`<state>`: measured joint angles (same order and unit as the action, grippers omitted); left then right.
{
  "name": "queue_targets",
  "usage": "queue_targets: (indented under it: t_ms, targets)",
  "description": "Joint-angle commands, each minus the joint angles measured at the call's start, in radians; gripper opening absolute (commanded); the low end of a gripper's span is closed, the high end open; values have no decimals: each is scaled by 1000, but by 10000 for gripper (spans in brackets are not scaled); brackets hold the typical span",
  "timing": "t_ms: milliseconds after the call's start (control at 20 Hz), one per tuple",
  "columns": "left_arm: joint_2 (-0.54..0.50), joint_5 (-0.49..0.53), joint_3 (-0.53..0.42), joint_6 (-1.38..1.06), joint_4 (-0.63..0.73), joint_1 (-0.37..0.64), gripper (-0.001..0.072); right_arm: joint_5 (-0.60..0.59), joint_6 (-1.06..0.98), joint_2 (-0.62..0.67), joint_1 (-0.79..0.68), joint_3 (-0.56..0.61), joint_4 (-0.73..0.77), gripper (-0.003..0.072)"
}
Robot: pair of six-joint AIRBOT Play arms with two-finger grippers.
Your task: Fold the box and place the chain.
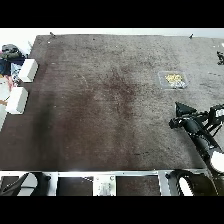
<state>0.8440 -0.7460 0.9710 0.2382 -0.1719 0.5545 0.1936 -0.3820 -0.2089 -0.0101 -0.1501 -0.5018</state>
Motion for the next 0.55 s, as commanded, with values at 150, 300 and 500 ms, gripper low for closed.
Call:
queue_targets:
  t_ms: [150,300,500]
  targets:
    - [-368,512,-295,-93,19,-305,3,0,0,1,1,0,0,10]
    - [-510,599,-469,-91,18,-403,4,0,0,1,1,0,0,10]
    - [-570,599,-615,-89,18,-448,5,0,0,1,1,1,0,10]
